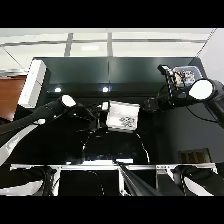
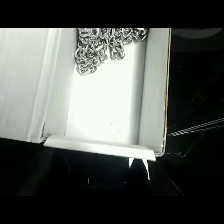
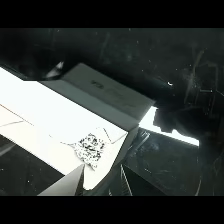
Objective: Fold the box and place the chain.
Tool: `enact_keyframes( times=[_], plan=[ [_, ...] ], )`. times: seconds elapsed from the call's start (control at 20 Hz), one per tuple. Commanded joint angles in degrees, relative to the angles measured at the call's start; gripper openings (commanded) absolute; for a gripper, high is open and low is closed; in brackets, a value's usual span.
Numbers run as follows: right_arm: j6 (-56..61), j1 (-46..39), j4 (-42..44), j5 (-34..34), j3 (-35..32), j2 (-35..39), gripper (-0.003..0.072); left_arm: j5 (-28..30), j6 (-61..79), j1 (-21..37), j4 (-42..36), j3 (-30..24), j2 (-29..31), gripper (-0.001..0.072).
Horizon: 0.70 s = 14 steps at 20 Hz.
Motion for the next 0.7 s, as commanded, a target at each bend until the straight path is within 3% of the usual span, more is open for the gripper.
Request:
enact_keyframes(
  times=[0.0,0.55,0.6,0.65],
  plan=[
    [0.00,0.00,0.02,-0.11,-0.04,0.00,0.0273,-0.70,0.20,-0.22,0.15,1.90,-1.57,0.0708],
    [-0.13,0.00,-0.02,-0.31,-0.04,0.00,0.0273,-2.32,0.24,-2.56,0.20,1.86,-1.88,0.0697],
    [-0.55,-0.02,-0.07,-0.55,-0.04,0.00,0.0273,-2.19,-0.09,-2.56,0.20,1.86,-1.88,0.0656],
    [-0.70,-0.02,-0.26,-1.05,-0.04,0.00,0.0273,-2.16,-0.15,-2.56,0.20,1.86,-1.88,0.0542]
  ],
)
